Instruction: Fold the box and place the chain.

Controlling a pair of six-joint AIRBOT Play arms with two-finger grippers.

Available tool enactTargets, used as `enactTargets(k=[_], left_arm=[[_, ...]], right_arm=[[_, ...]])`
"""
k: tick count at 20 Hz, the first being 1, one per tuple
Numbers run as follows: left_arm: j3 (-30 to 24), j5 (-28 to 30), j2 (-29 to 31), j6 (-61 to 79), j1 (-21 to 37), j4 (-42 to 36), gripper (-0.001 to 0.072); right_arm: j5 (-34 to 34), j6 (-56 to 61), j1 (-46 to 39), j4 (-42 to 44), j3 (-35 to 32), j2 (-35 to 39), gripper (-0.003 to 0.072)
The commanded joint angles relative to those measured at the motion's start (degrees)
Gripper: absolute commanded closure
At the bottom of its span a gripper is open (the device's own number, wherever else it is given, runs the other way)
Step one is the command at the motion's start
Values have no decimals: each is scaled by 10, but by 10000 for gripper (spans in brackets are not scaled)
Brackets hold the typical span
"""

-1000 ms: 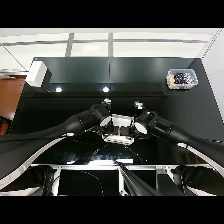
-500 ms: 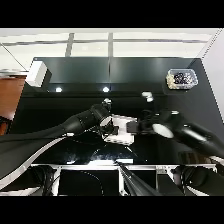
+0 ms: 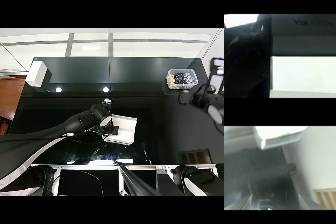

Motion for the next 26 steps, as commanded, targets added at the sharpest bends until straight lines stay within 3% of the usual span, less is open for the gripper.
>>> enactTargets(k=[1,5,11,22,24,26], left_arm=[[0,0,0,0,0,0,677],[0,0,0,0,0,0,677],[0,0,0,0,0,0,677],[0,0,0,0,0,0,677],[0,0,0,0,0,0,677],[0,0,0,0,0,0,677]], right_arm=[[-142,-49,-146,119,30,-77,-24],[-101,-162,-194,193,169,-224,-23],[-66,-172,-217,211,336,-396,-22],[-103,-172,-231,265,400,-546,-12],[-111,-172,-231,274,410,-560,43],[-116,-171,-231,274,419,-572,43]])
